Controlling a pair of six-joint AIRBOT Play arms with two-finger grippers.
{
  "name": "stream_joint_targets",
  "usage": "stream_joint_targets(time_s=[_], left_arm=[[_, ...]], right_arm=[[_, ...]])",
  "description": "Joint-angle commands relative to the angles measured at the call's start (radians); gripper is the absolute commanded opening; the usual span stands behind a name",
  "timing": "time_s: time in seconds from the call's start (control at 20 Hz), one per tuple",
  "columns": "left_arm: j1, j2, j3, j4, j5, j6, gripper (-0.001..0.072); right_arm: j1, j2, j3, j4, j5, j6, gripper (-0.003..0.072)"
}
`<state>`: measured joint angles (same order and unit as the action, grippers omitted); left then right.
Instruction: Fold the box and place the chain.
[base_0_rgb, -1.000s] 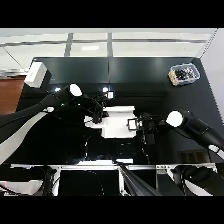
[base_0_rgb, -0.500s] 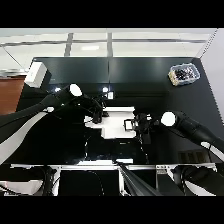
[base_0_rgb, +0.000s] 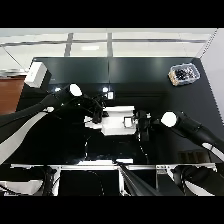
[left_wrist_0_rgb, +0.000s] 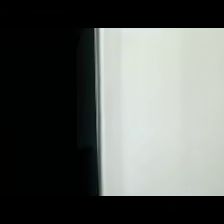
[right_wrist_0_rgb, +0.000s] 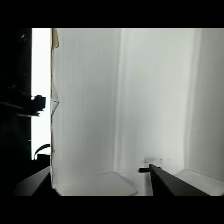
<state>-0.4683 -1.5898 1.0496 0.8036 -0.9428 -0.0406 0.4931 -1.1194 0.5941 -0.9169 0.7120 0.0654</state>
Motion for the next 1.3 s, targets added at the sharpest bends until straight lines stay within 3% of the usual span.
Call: stream_joint_targets(time_s=[0.0,0.2,0.35,0.55,0.75,1.25], left_arm=[[-0.001,-0.001,0.0,0.0,0.0,0.0,0.0026],[-0.001,-0.001,0.0,0.0,0.0,0.0,0.0027],[-0.001,-0.001,0.0,0.0,0.0,0.0,0.0026],[0.0,-0.001,0.0,0.0,0.0,0.0,0.0026],[-0.001,-0.001,0.0,0.0,0.0,0.0,0.0027],[-0.001,-0.001,0.0,0.0,0.0,0.0,0.0026]], right_arm=[[-0.002,0.071,0.0,-0.027,-0.073,0.058,0.0694],[-0.024,0.079,0.003,-0.006,-0.13,0.056,0.0694],[-0.088,0.077,0.003,0.087,-0.13,0.008,0.0694],[-0.162,0.039,0.003,0.304,-0.074,-0.211,0.0695],[-0.211,-0.057,0.003,0.484,0.06,-0.419,0.0694],[-0.192,-0.183,0.004,0.477,0.086,-0.408,0.0695]])
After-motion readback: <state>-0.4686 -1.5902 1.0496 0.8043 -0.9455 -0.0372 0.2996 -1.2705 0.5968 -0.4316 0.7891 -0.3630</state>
